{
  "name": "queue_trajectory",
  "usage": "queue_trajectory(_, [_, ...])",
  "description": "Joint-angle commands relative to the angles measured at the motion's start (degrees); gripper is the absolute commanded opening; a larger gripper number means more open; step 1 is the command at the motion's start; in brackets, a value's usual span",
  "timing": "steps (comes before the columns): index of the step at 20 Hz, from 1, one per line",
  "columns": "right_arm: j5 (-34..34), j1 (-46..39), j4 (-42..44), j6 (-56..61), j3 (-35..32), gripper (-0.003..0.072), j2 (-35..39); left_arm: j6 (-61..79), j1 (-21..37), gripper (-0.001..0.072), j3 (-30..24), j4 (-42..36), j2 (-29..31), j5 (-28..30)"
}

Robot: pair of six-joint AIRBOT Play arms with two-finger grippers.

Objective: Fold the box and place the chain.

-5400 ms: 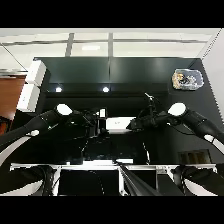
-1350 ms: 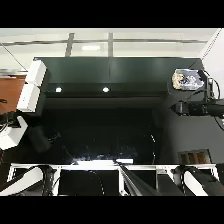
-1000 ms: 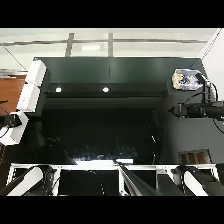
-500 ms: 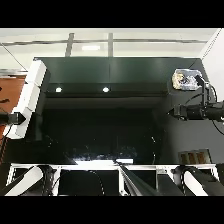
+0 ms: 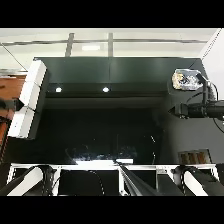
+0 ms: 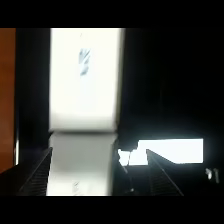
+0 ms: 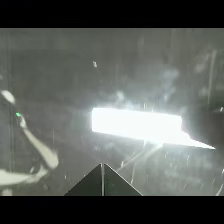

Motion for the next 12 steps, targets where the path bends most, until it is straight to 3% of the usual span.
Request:
queue_trajectory(1, [-1.1,0.0,0.1,-2.2,4.7,0.0013,0.0,-11.5,-7.4,0.0688,8.4,-4.5,0.4,-3.8])
queue_trajectory(2, [-1.8,0.0,-0.1,-3.4,6.3,0.0013,0.1,-19.8,-9.6,0.0565,9.7,-6.2,0.4,-5.0])
queue_trajectory(3, [-3.0,0.0,0.0,-4.5,6.6,0.0013,0.2,-23.6,-11.5,0.0234,9.9,-8.5,0.4,-6.6])
queue_trajectory(4, [-4.9,0.2,-0.1,-6.5,6.6,0.0013,0.3,-22.8,-13.8,0.0024,9.5,-11.4,0.4,-8.3])
queue_trajectory(6, [-11.7,0.9,-1.3,-9.5,6.1,0.0013,0.3,-21.3,-21.5,0.0023,5.8,-12.5,2.0,-4.8])
queue_trajectory(9, [-23.7,0.9,-3.9,-9.5,3.1,0.0012,0.3,-29.5,-34.3,0.0023,-5.8,-1.0,9.3,14.4])
queue_trajectory(12, [-30.8,0.9,-13.7,-9.5,-0.4,0.0013,0.1,-30.2,-39.3,0.0027,-17.6,4.4,15.6,29.5])
